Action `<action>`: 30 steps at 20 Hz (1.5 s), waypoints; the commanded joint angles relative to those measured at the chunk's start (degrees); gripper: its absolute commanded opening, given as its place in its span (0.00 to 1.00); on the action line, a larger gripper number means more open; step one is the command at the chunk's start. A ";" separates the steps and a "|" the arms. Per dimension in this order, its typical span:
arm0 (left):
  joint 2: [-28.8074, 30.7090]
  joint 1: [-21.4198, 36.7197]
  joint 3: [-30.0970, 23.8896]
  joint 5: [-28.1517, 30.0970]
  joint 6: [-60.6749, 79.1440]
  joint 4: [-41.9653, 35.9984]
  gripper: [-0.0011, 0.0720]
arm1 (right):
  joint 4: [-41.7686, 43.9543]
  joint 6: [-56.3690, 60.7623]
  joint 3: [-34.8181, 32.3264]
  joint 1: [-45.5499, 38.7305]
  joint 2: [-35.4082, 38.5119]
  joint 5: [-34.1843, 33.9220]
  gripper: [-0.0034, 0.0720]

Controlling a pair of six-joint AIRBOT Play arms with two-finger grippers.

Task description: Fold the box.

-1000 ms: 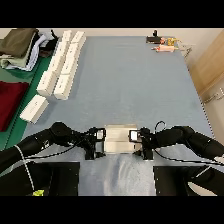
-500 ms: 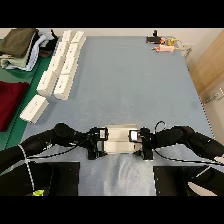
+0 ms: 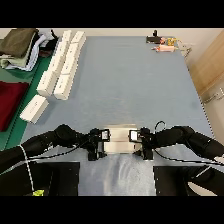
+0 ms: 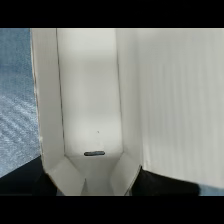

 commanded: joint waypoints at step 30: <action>-2.73 -0.66 2.29 -1.53 -4.15 2.32 0.77 | 0.00 0.00 0.04 0.00 0.00 0.00 0.72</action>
